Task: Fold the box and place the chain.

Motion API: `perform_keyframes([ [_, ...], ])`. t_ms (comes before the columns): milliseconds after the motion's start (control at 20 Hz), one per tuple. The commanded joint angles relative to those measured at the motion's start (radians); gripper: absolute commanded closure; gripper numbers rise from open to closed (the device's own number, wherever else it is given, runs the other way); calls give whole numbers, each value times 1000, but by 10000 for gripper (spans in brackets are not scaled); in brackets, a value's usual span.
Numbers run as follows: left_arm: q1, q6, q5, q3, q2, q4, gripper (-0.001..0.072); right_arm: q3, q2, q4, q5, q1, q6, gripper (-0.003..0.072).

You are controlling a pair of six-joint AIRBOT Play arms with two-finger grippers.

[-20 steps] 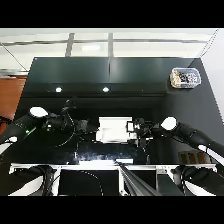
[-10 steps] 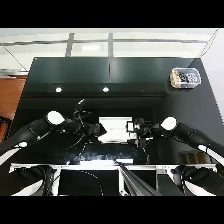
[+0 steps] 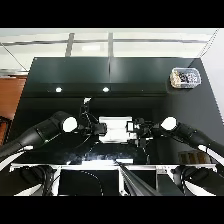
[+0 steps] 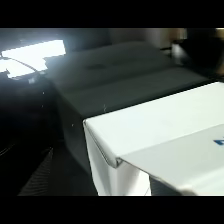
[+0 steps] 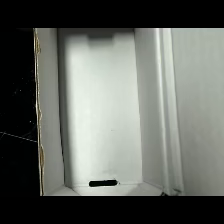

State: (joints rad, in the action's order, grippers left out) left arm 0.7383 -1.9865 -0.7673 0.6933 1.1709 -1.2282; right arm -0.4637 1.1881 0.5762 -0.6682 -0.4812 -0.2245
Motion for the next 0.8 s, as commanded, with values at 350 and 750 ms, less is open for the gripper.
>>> perform_keyframes([
  [350,156,-357,-269,245,217,-270,259,1,0,0,-1,-1,0,321],
  [750,174,-412,-293,269,229,-256,425,1,0,0,-1,-1,0,321],
])
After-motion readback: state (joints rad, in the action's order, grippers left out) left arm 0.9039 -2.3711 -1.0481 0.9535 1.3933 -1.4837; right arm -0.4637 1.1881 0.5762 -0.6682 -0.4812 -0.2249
